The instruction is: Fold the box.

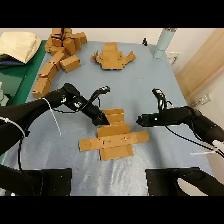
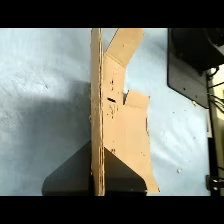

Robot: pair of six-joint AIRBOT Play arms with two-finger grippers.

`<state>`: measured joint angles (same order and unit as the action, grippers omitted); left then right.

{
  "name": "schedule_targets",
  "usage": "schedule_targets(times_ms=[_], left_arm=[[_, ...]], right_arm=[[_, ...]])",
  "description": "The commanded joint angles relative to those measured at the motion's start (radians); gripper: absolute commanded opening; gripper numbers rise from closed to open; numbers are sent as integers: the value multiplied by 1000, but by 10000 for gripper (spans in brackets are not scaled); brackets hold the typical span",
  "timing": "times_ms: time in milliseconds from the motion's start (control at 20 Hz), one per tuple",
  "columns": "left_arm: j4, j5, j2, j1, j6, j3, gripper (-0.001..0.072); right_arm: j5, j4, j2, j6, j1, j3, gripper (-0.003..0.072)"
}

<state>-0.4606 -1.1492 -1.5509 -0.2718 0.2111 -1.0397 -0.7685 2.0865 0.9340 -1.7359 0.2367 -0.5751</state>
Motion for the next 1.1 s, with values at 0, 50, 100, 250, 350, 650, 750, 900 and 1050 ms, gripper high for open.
schedule_targets(times_ms=[0, 50, 100, 250, 350, 650, 750, 900, 1050], left_arm=[[7, 97, 41, -24, -85, -1, 7], [8, 122, 65, -37, -110, 0, 7], [7, 141, 86, -51, -138, 4, 7], [7, 185, 104, -92, -202, 26, 7], [8, 216, 104, -105, -224, 53, 7], [11, 285, 105, -134, -222, 107, 7], [11, 284, 105, -153, -222, 114, 7], [11, 277, 105, -172, -209, 121, 8], [8, 253, 105, -173, -181, 121, 8]], right_arm=[[56, -5, -1, 21, 0, -11, 49], [81, -8, -1, 21, 0, -19, 28], [105, -16, -1, 21, 0, -29, 6], [164, -52, -1, 27, 0, -64, 5], [168, -68, -1, 27, 0, -78, 5], [170, -68, 0, 27, 2, -78, 5], [169, -68, 0, 27, 2, -78, 5], [169, -68, 0, 26, 2, -78, 5], [167, -68, 0, 26, 2, -78, 5]])
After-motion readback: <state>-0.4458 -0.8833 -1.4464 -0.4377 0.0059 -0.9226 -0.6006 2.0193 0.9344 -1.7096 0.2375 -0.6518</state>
